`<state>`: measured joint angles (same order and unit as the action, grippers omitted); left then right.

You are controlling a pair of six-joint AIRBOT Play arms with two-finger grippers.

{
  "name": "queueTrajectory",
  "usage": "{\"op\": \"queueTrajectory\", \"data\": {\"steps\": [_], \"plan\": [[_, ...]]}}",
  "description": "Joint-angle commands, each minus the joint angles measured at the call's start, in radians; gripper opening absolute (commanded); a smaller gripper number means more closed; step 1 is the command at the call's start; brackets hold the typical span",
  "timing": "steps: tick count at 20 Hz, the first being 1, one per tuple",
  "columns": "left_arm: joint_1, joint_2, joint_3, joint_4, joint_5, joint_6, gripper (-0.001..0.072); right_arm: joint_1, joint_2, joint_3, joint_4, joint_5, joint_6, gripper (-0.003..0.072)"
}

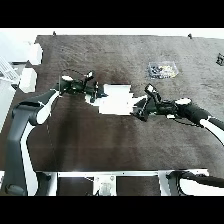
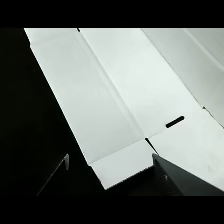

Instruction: Fold the box and place the chain.

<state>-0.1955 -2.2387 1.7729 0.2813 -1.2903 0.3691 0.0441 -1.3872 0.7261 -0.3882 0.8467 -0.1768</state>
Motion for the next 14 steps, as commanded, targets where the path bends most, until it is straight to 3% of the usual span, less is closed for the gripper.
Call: {"op": "queueTrajectory", "data": {"steps": [1,14], "plan": [[0.000,0.000,0.002,-0.027,0.000,0.006,0.0023,0.026,0.000,0.000,-0.057,-0.021,-0.094,0.0614],[0.000,0.000,0.002,-0.027,0.000,0.006,0.0023,0.184,-0.006,0.000,-0.142,-0.240,-0.236,0.0615]]}}
